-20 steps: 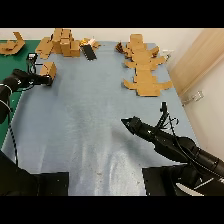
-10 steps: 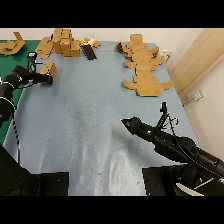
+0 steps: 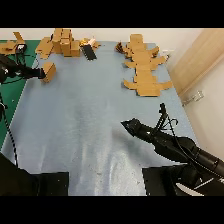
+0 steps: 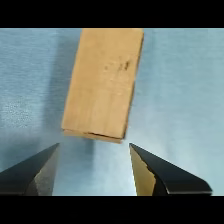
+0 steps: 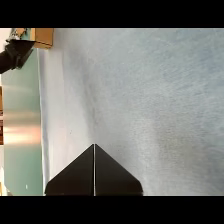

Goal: Fold the box.

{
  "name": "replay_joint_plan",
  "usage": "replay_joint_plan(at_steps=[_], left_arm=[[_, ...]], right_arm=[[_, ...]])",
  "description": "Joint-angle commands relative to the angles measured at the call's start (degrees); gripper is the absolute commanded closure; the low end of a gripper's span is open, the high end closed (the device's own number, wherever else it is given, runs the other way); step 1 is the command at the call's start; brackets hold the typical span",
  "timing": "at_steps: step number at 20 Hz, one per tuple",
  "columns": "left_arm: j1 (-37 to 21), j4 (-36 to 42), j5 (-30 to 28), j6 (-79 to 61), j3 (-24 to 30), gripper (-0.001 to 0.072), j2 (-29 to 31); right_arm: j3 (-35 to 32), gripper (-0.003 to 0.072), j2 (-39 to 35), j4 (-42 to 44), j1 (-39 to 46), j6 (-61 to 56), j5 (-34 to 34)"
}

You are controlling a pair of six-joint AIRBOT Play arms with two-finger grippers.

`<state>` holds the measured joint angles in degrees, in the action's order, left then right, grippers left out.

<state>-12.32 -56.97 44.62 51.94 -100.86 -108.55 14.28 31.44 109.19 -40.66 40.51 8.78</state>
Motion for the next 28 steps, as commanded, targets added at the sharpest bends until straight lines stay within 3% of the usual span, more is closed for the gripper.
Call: replay_joint_plan(at_steps=[1,2,3,4,6,9,13,16,19,22,28], left_arm=[[0.59,-0.28,9.16,0.17,-0.63,0.0012,4.63],[1.03,-0.04,11.96,0.17,-0.63,0.0185,6.27],[1.57,0.61,14.29,-0.26,-0.61,0.0499,7.58],[2.38,0.61,16.13,-0.33,-0.61,0.0697,8.92],[4.44,0.59,21.11,-0.22,-0.61,0.0699,11.1],[9.18,1.11,28.46,1.75,0.96,0.0701,14.01],[19.41,1.97,26.8,4.55,11.15,0.0701,20.63],[26.93,1.66,23.82,7.39,21.53,0.0701,26.56],[32.65,1.66,19.96,9.6,31.41,0.0701,32.65],[36.06,1.7,17.92,11.13,38.97,0.0701,37.57],[37.33,1.68,18.86,11.06,41.53,0.0699,38.91]], right_arm=[[0.07,0.0681,0.04,0.04,0.0,0.0,2.54],[0.07,0.0681,0.04,-0.13,0.02,0.0,4.13],[0.09,0.0682,0.04,-0.5,0.02,0.0,5.49],[0.2,0.0682,0.04,-1.38,0.02,0.0,6.93],[1.64,0.0682,0.61,-5.03,0.26,0.02,10.84],[8.26,0.0682,4.07,-11.37,2.67,2.49,23.61],[21.29,0.0682,14.12,-11.26,6.88,19.63,38.27],[30.29,0.0682,23.71,-10.21,7.19,30.62,45.59],[35.17,0.0682,31.43,-7.15,6.99,37.51,47.65],[35.87,0.0682,34.77,-4.68,6.97,39.56,47.65],[35.87,0.0682,35.17,-4.59,6.99,39.5,49.81]])
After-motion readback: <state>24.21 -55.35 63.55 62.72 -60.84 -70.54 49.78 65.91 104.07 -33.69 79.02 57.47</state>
